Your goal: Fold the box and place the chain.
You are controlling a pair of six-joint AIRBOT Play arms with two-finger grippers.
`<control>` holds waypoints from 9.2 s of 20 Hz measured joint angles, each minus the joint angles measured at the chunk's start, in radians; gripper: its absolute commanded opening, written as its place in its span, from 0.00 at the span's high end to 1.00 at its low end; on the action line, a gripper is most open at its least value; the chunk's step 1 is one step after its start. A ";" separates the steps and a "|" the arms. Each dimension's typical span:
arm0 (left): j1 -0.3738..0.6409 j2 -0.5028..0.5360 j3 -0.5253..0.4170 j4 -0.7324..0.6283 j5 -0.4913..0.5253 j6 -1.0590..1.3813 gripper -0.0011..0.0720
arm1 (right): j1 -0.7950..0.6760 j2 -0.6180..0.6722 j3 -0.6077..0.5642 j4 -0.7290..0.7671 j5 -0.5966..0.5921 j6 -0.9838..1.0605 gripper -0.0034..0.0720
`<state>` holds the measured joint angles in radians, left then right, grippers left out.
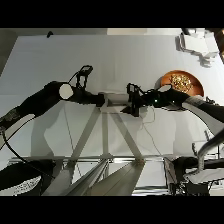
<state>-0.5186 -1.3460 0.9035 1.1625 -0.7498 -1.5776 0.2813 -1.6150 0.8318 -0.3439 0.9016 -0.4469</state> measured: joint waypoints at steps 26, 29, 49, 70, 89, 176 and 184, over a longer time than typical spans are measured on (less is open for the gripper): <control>-0.048 -0.114 0.140 0.117 -0.139 -0.218 0.17 | 0.000 0.000 0.000 0.000 0.000 0.001 0.51; -0.085 -0.149 0.166 0.183 -0.161 -0.309 0.23 | 0.000 0.000 0.000 0.000 -0.002 0.000 0.51; -0.236 -0.278 0.291 0.438 -0.296 -0.651 0.97 | 0.000 0.000 -0.001 -0.005 0.002 -0.002 0.51; -0.173 -0.105 0.290 0.336 -0.384 -0.476 0.10 | 0.000 0.000 0.001 0.003 -0.002 0.002 0.51; 0.366 -0.106 0.070 -0.540 -0.324 1.496 0.03 | 0.000 0.000 0.001 0.000 0.000 0.000 0.51; 0.229 -0.338 0.039 -0.676 -0.272 1.942 0.73 | 0.000 0.000 0.000 -0.002 0.000 0.000 0.02; 0.229 -0.338 0.039 -0.676 -0.272 1.942 0.73 | -0.001 0.103 0.000 -0.219 -0.055 0.108 0.03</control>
<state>-0.2901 -1.6840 0.9428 0.4866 -1.0214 0.3649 0.2806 -1.5116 0.8318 -0.5632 0.8467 -0.3393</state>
